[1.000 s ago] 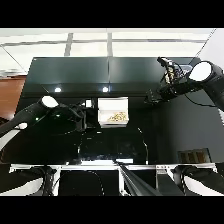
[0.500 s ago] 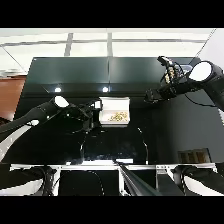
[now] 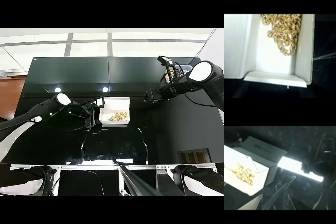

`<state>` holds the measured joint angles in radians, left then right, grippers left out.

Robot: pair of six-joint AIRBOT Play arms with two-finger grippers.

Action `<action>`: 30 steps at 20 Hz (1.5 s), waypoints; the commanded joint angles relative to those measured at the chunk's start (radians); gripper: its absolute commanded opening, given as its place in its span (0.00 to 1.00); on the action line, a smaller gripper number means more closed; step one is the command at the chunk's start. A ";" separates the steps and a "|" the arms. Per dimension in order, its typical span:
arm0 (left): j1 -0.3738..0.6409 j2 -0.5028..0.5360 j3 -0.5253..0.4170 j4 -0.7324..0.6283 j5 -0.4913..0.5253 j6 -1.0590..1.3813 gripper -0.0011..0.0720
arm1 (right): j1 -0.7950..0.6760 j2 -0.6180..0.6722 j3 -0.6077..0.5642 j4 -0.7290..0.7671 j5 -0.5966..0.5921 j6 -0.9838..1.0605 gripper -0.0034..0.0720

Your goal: Fold the box and place the chain.

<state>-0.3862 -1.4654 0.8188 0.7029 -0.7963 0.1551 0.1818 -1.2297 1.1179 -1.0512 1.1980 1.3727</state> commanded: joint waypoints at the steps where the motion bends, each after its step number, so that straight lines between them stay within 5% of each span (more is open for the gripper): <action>1: 0.000 -0.005 0.014 0.017 -0.066 0.061 0.99 | 0.000 0.000 -0.001 0.000 -0.011 0.000 0.55; 5: -0.003 -0.005 0.014 0.015 -0.059 0.069 0.89 | 0.003 -0.011 -0.005 0.003 -0.043 0.000 0.55; 7: -0.007 -0.005 0.014 0.010 -0.043 0.043 0.56 | 0.019 -0.016 -0.031 0.001 -0.124 0.000 0.55; 9: -0.008 -0.005 0.014 0.010 -0.041 0.043 0.54 | 0.040 -0.029 -0.057 0.002 -0.224 0.009 0.62; 10: -0.007 -0.005 0.014 0.010 -0.042 0.043 0.55 | 0.051 -0.043 -0.059 0.006 -0.264 0.012 0.98; 14: -0.007 -0.005 0.014 0.010 -0.042 0.043 0.54 | 0.065 -0.119 -0.058 0.237 -0.373 -0.047 0.99; 18: -0.007 -0.005 0.014 0.010 -0.042 0.043 0.54 | 0.130 -0.160 -0.059 0.266 -0.375 -0.253 0.99; 26: -0.007 -0.005 0.014 0.011 -0.042 0.043 0.55 | 0.182 -0.158 -0.055 0.270 -0.166 -0.894 0.98; 30: -0.007 -0.005 0.014 0.011 -0.044 0.043 0.55 | 0.195 -0.159 -0.056 0.277 -0.132 -1.013 0.98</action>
